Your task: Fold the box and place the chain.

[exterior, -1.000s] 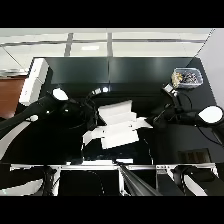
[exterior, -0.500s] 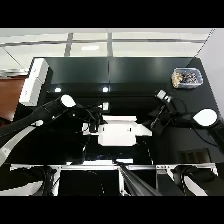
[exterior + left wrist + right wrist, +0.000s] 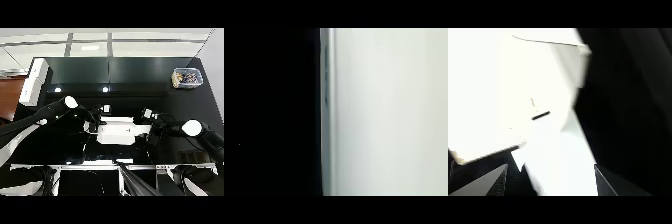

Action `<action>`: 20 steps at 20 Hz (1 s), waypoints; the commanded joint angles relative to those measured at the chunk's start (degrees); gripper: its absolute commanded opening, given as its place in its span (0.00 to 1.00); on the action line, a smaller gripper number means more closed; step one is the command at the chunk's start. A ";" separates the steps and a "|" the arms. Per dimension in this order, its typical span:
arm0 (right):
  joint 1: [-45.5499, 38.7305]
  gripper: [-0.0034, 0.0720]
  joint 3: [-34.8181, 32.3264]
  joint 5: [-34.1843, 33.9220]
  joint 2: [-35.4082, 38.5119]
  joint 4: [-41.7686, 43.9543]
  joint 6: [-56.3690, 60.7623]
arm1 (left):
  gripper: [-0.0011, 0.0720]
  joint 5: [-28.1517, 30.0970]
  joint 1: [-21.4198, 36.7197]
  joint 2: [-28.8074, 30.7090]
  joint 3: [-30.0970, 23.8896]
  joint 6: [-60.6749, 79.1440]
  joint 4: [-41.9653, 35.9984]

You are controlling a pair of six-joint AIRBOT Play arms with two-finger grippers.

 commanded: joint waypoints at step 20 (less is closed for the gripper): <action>7.02 0.87 8.41 -9.81 -8.55 -0.66 -10.64 | 0.05 0.17 0.00 -0.48 0.00 -0.09 0.22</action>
